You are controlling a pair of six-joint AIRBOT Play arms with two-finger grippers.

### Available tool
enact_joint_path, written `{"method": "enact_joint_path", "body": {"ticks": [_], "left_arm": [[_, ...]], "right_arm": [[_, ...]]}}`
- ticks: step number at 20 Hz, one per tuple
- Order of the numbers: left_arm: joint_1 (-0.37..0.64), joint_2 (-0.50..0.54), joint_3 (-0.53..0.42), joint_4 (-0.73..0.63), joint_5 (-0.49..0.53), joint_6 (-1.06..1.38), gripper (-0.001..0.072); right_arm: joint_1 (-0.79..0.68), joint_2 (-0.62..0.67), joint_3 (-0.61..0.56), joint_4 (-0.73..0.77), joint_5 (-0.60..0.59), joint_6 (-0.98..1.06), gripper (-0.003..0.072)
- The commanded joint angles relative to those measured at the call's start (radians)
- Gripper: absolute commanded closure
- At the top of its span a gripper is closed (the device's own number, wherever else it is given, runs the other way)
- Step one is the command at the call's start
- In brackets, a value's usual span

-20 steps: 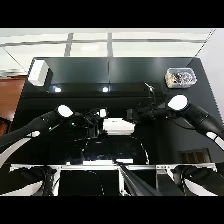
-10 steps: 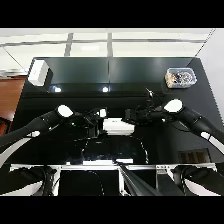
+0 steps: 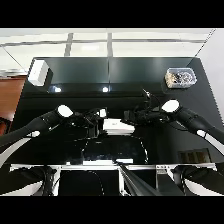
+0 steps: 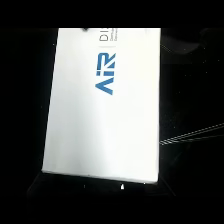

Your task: Fold the box and place the chain.

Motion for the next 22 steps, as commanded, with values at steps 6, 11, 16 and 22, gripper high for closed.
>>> {"method": "enact_joint_path", "body": {"ticks": [6, 11, 16, 22], "left_arm": [[0.0, -0.001, 0.0, 0.0, 0.001, 0.001, 0.0246], [0.0, -0.001, 0.0, 0.0, 0.001, 0.001, 0.0246], [0.0, -0.001, 0.0, 0.0, 0.001, 0.001, 0.0244], [0.0, -0.001, 0.0, -0.001, 0.001, 0.001, 0.0244]], "right_arm": [[-0.001, -0.002, 0.004, 0.161, 0.088, -0.129, 0.0674], [-0.001, -0.008, 0.003, 0.027, 0.054, -0.074, 0.0674], [-0.001, -0.029, 0.003, -0.08, 0.042, -0.035, 0.0674], [-0.001, -0.029, 0.003, -0.083, 0.011, -0.035, 0.0674]]}}
